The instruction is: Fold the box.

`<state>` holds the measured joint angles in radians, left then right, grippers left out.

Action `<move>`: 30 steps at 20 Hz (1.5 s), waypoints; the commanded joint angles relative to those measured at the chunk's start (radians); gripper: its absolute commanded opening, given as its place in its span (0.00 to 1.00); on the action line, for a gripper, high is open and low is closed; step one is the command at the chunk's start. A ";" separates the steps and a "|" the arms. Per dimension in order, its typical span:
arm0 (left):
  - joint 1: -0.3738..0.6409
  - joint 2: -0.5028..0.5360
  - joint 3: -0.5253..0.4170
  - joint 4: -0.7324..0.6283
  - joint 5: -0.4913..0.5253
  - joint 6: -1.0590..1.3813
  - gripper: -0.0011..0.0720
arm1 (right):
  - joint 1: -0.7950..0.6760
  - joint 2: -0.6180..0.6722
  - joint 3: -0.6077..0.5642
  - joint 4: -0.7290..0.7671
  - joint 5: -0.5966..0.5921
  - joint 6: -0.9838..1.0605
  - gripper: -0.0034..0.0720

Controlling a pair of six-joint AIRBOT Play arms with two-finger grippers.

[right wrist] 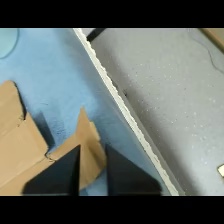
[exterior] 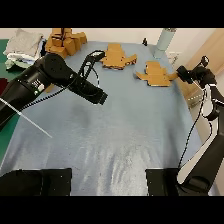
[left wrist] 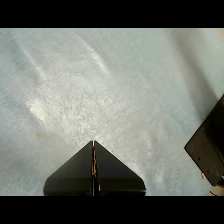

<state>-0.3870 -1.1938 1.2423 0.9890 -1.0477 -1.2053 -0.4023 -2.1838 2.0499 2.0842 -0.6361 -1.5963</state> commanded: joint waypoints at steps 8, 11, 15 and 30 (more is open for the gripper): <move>0.000 0.000 0.001 0.000 0.000 0.000 0.03 | 0.032 0.155 -0.031 -0.002 -0.199 -0.139 0.05; 0.000 0.000 0.001 0.000 0.000 0.000 0.03 | 0.066 0.225 -0.085 -0.032 -0.237 -0.156 0.04; 0.000 0.000 0.001 0.000 0.000 0.000 0.03 | 0.110 0.359 -0.233 -0.099 -0.250 -0.127 0.04; 0.000 0.000 0.001 0.000 0.000 0.000 0.03 | 0.117 1.077 -1.232 -0.108 -0.264 -0.095 0.36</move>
